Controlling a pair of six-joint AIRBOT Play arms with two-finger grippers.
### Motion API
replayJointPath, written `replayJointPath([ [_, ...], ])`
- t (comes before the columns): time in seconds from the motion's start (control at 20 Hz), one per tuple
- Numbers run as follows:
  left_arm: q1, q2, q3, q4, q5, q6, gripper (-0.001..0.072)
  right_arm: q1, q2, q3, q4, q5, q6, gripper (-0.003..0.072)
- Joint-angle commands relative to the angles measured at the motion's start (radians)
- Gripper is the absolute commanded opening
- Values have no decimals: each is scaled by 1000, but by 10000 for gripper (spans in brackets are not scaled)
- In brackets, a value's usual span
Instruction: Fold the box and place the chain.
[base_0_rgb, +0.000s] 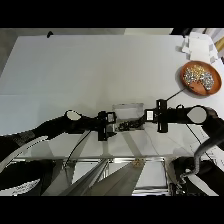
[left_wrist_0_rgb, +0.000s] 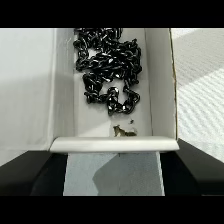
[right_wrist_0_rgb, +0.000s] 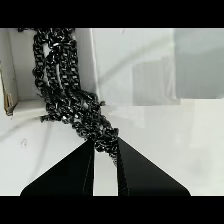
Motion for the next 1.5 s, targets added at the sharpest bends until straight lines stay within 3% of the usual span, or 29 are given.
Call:
replayJointPath([
  [0.0, 0, 1, 1, 0, 0, 0, 150, 0, 76, 1, -2, 47, 72, 15],
  [0.35, 0, 1, 0, 0, 1, 0, 150, 0, 125, 1, 39, 131, 94, 15],
  [1.1, 0, 1, 0, 0, 1, 0, 150, 1, 175, 1, 378, 181, 93, 15],
  [1.45, 0, 1, 0, 0, 1, 0, 150, 153, 174, 1, 393, 108, 118, 15],
])
